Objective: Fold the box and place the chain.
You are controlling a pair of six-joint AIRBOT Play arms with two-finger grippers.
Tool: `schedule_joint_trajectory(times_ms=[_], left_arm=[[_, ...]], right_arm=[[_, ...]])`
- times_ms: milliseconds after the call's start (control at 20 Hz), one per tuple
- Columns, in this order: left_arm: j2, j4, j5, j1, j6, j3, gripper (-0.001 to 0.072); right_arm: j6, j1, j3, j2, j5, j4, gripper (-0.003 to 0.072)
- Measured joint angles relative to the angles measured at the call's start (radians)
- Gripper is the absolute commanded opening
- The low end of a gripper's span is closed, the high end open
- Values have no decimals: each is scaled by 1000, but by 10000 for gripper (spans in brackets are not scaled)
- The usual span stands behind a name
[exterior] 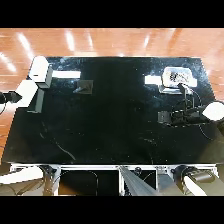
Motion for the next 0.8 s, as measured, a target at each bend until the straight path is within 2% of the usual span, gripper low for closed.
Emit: schedule_joint_trajectory(times_ms=[50,100,150,200,250,550,800], left_arm=[[-5,-3,0,-3,-1,3,25],[-8,-5,0,-5,-4,5,86],[-10,-6,0,-8,-5,7,336],[-11,-8,3,-11,-6,8,642],[-13,-9,12,-14,-7,8,623],[-14,30,95,-23,-51,34,623],[47,163,106,-24,-315,117,618]], right_arm=[[0,0,0,0,-1,0,35],[1,0,0,0,-1,0,35],[3,0,0,0,-1,0,35],[3,0,0,0,0,0,35],[3,0,0,0,1,1,35],[3,0,0,0,3,0,35],[-20,-1,14,0,6,-15,35]])
